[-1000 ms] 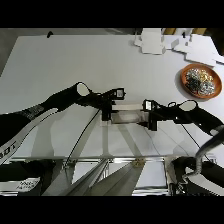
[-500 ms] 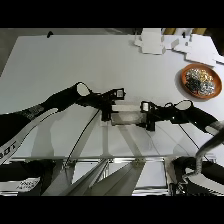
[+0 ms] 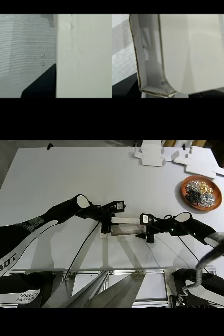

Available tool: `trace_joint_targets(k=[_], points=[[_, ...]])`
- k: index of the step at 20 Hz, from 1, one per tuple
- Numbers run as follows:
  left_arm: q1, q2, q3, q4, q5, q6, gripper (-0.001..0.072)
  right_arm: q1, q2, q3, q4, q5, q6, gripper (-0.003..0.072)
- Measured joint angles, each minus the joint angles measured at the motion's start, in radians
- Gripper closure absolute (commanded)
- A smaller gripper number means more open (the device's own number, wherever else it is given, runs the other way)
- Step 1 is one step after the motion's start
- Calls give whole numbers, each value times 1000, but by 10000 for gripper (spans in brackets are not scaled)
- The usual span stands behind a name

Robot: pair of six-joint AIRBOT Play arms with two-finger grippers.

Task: Fold the box and place the chain.

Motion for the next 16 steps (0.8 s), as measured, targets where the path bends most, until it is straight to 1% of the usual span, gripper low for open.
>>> trace_joint_targets(k=[14,15,16], points=[[0,0,0,-1,1,0,700,0,0,0,-1,-8,4,346],[0,0,0,-1,1,-1,682,0,0,0,-1,-8,4,346],[0,0,0,-1,0,-1,552,0,0,0,-2,-8,4,346]])
